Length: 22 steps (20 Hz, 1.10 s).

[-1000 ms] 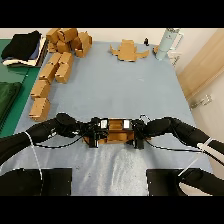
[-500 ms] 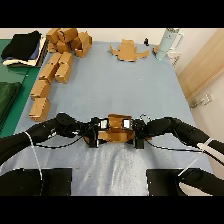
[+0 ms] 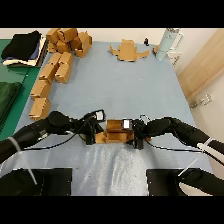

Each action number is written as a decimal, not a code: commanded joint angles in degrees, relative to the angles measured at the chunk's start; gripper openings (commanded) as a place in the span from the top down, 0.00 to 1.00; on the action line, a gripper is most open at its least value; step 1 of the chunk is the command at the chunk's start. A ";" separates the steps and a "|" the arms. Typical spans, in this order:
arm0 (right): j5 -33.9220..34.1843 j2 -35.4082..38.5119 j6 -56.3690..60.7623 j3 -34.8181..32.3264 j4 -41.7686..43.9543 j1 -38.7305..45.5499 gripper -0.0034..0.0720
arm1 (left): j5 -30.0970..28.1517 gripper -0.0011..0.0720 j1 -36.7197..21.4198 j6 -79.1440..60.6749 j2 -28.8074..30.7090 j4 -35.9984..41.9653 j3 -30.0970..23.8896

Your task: Fold the box.

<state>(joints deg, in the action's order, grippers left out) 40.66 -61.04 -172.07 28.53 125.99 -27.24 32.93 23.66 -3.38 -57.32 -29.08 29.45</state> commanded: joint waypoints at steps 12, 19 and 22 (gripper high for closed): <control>-0.07 -0.02 0.02 -0.04 -0.02 0.00 0.19 | 16.70 0.97 -16.48 73.59 0.79 -17.00 -5.75; -0.07 -0.02 0.02 -0.04 -0.02 0.00 0.19 | 13.73 0.97 -15.58 56.48 -5.42 1.20 -4.96; -0.07 -0.02 0.02 -0.04 -0.02 0.00 0.19 | 10.58 0.97 -11.65 54.95 -5.42 1.25 -4.00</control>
<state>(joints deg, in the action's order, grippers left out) 40.62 -61.04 -172.05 28.51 125.95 -27.22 46.35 9.45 55.20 -62.15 -30.89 24.73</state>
